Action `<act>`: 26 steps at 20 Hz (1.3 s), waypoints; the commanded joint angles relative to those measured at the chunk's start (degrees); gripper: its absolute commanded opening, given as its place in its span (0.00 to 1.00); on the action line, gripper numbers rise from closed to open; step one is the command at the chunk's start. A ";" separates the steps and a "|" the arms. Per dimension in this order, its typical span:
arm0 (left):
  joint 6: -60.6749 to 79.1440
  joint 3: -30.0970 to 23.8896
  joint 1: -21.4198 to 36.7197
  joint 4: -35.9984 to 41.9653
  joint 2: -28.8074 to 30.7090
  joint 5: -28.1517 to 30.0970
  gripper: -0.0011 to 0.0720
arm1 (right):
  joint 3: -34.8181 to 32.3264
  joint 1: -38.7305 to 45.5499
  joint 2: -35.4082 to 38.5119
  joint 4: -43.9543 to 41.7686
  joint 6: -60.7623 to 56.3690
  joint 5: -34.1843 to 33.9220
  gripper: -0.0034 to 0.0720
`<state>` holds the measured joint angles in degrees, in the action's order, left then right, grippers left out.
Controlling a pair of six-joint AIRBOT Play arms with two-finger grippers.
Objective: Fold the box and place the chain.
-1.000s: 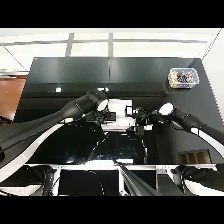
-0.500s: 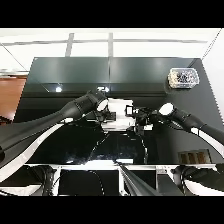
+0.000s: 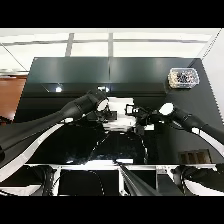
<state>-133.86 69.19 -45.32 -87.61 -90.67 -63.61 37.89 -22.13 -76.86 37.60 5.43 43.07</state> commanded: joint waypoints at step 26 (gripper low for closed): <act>0.15 0.04 0.02 -0.35 0.00 -1.53 0.05 | 1.01 3.39 8.02 3.72 4.98 7.28 0.14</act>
